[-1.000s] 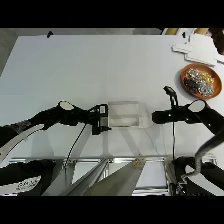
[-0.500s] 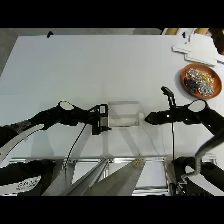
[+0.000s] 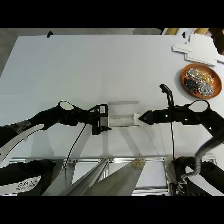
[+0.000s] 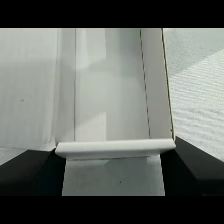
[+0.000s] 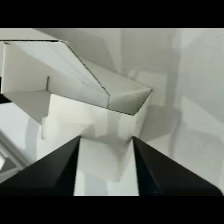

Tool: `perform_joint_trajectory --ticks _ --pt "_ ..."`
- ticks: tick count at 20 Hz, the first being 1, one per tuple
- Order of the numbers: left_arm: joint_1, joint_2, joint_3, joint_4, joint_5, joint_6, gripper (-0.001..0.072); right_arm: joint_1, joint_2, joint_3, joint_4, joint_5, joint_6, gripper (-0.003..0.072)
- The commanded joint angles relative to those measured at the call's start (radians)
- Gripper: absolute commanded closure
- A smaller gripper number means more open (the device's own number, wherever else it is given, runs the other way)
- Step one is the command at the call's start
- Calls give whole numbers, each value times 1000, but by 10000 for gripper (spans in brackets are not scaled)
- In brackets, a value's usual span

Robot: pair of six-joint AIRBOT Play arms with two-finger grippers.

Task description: Fold the box and place the chain.

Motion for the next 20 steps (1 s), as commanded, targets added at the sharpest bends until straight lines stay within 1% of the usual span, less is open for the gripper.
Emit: perform_joint_trajectory --ticks 1,3,6,7,8,9,12,14,17,20 --pt "0 0 0 0 0 0 697 64 0 0 -40 -65 61 224" --pt "0 0 0 0 0 0 697 102 0 15 -103 -104 144 224" --pt "0 0 0 0 0 0 697 183 0 63 -190 -132 269 230" --pt "0 0 0 0 0 0 697 211 0 76 -209 -146 314 249" --pt "0 0 0 0 0 0 697 236 -2 85 -227 -155 366 294" --pt "0 0 0 0 0 0 697 257 -11 99 -252 -155 417 294" --pt "0 0 0 0 0 0 697 314 -69 156 -414 -130 637 296" --pt "0 0 0 0 0 0 697 344 -95 192 -517 -103 748 296" --pt "0 0 0 0 0 0 697 382 -121 237 -575 -69 820 302" --pt "0 0 0 0 0 0 697 415 -178 282 -584 -37 892 332"
